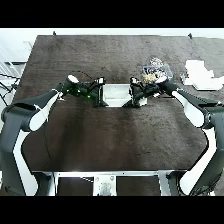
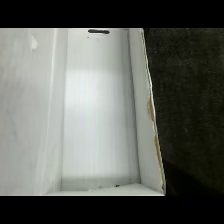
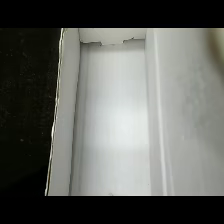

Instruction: Fold the box and place the chain.

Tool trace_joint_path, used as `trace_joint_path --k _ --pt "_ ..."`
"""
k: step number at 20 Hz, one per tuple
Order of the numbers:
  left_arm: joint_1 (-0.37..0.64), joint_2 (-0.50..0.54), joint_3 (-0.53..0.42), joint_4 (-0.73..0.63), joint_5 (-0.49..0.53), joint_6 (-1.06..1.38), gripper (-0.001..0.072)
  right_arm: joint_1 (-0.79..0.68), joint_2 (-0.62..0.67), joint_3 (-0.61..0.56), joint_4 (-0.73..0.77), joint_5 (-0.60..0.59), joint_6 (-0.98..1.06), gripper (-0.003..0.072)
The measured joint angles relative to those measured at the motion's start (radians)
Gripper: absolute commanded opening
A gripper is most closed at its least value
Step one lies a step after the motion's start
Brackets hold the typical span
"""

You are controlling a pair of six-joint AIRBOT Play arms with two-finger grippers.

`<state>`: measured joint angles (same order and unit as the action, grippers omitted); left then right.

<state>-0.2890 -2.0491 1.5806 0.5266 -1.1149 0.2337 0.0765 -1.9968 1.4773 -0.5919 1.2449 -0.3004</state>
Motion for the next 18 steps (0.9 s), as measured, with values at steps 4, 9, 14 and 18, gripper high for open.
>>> trace_joint_path --k 4,9,14,18 --pt "0.000 0.000 0.000 -0.002 -0.006 0.004 0.0501 0.000 0.000 0.000 0.002 0.000 0.000 0.0580" --pt "0.000 0.000 0.000 -0.003 -0.011 0.024 0.0502 0.000 0.000 0.000 0.003 0.000 0.000 0.0580" --pt "0.000 0.000 0.000 -0.005 -0.016 0.050 0.0502 0.000 0.000 0.000 0.005 0.000 0.000 0.0580" --pt "0.000 0.000 0.000 -0.009 -0.020 0.058 0.0502 0.000 0.000 0.000 0.005 0.000 0.000 0.0580"
